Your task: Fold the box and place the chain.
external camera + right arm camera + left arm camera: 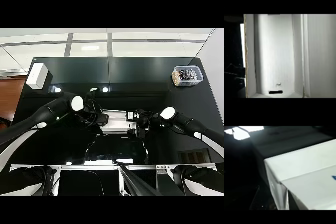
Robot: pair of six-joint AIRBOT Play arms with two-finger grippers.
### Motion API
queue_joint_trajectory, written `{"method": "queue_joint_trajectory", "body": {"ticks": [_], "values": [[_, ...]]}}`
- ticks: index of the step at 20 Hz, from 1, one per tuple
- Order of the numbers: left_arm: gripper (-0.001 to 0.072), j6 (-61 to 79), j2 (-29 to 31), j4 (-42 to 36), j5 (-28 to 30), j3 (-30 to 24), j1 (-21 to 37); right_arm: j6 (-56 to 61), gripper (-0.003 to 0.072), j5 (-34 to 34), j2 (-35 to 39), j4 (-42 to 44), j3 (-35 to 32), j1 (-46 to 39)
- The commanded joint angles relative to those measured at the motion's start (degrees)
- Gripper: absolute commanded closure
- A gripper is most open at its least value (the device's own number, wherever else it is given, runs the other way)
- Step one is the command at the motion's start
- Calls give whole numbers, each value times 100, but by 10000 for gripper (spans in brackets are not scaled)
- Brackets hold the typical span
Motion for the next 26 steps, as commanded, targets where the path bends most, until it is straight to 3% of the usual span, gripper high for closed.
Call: {"method": "queue_joint_trajectory", "body": {"ticks": [1, 4, 8, 10, 12, 16, 17, 18, 21, 23, 26], "values": [[303, -1003, -4, 835, 72, 15, -341, 0, 244, 4, -2, -4, -4, 4], [304, -1733, -164, 1506, -229, 275, -592, 2, 243, 2, -2, -4, -4, 4], [305, -2240, -750, 2127, -879, 1073, -973, 2, 243, 2, -2, -4, -4, 4], [312, -2387, -929, 2050, -879, 1246, -1036, 2, 244, 4, -2, -4, -4, 4], [419, -2387, -1012, 1808, -876, 1283, -1049, 0, 244, 4, -2, -4, -4, 7], [442, -2529, -1104, 1567, -929, 1283, -1043, 0, 243, 4, -2, -4, -4, 4], [598, -2531, -1102, 1569, -911, 1285, -1036, 0, 243, 4, -2, -4, -4, 4], [681, -2535, -1102, 1582, -907, 1283, -1038, 0, 244, 4, -2, -4, -4, 4], [664, -2533, -1097, 1576, -927, 1285, -1032, 0, 244, 4, -2, -4, -4, 4], [342, -2540, -1082, 1582, -970, 1285, -1016, 0, 243, 4, -2, -4, -4, 4], [338, -2540, -1078, 1646, -1102, 1283, -990, 0, 244, 4, -2, -4, -4, 4]]}}
